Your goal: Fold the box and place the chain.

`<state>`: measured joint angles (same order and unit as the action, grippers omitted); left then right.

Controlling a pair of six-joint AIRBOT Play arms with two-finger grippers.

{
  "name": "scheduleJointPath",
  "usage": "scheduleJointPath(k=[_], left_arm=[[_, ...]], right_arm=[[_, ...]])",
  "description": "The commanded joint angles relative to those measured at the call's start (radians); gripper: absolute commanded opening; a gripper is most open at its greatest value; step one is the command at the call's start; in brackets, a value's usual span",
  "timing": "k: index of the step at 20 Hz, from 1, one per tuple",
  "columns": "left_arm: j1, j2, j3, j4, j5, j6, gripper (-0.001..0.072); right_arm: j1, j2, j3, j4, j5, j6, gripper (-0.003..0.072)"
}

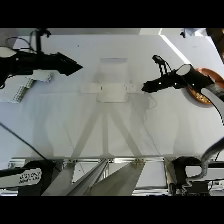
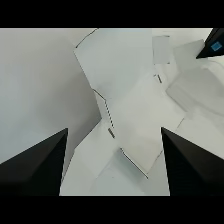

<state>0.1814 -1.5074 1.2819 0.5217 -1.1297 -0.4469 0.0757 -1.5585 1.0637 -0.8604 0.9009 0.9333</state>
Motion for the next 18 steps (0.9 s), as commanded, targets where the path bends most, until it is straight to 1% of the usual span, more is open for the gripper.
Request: scheduleJointPath(k=[1, 4, 5, 7, 10, 14, 16, 18], left_arm=[[-0.063, -0.148, 0.171, 0.107, -0.026, -0.021, 0.0635], [-0.133, -0.267, 0.307, 0.184, -0.011, -0.051, 0.0636], [-0.159, -0.302, 0.339, 0.229, -0.011, -0.045, 0.0637], [-0.199, -0.349, 0.373, 0.286, -0.003, -0.005, 0.0638], [-0.227, -0.38, 0.378, 0.306, 0.05, -0.009, 0.0638], [-0.247, -0.393, 0.378, 0.307, 0.142, -0.057, 0.0638], [-0.261, -0.403, 0.378, 0.307, 0.161, -0.06, 0.0637], [-0.274, -0.413, 0.378, 0.305, 0.158, -0.078, 0.0635]], right_arm=[[0.001, -0.001, 0.0, 0.0, 0.0, 0.0, 0.0012], [0.001, -0.001, 0.0, 0.0, 0.0, 0.0, 0.0012], [0.001, -0.001, 0.0, 0.0, 0.0, 0.0, 0.0012], [0.001, -0.001, 0.0, 0.0, 0.0, 0.0, 0.0012], [0.001, -0.001, 0.0, 0.0, 0.0, 0.0, 0.0012], [0.001, -0.001, 0.0, 0.0, 0.0, 0.0, 0.0012], [0.001, -0.001, 0.0, 0.0, 0.0, 0.0, 0.0012], [0.001, -0.001, 0.0, 0.0, 0.0, 0.0, 0.0012]])
